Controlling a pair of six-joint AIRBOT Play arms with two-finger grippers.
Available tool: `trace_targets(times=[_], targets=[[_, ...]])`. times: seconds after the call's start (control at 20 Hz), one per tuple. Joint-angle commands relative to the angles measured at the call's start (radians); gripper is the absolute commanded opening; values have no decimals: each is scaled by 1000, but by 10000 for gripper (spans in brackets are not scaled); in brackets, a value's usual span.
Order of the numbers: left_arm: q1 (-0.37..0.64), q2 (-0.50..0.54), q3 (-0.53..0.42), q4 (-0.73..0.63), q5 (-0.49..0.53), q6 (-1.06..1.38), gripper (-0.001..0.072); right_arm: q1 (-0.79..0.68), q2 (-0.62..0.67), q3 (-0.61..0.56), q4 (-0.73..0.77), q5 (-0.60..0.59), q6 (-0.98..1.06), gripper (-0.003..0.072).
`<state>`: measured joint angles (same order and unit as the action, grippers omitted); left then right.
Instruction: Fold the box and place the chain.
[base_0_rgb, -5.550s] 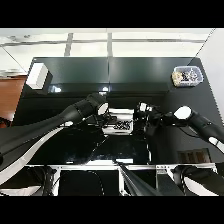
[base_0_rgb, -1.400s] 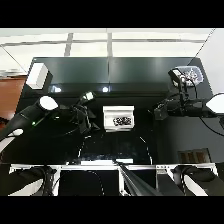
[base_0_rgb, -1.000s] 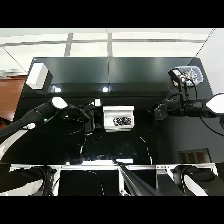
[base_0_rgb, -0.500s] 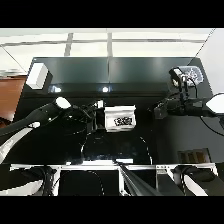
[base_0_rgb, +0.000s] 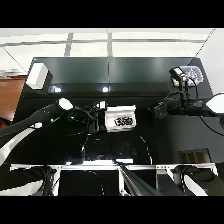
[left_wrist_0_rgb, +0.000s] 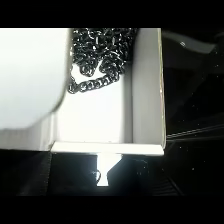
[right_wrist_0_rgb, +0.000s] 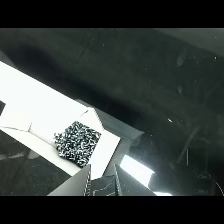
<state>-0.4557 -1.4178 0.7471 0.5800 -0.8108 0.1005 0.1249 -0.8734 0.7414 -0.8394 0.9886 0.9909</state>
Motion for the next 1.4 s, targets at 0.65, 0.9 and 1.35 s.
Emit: trace_targets(times=[0.65, 0.9, 1.35], targets=[[-45, 3, 2, -13, 67, 8, 403, 127, -271, 111, 122, -342, 120, 671], [-45, 3, 2, -13, 67, 8, 403, 183, -339, 132, 122, -219, -317, 666], [-45, 3, 2, -13, 67, 8, 404, 183, -339, 130, 87, -26, -790, 666]])
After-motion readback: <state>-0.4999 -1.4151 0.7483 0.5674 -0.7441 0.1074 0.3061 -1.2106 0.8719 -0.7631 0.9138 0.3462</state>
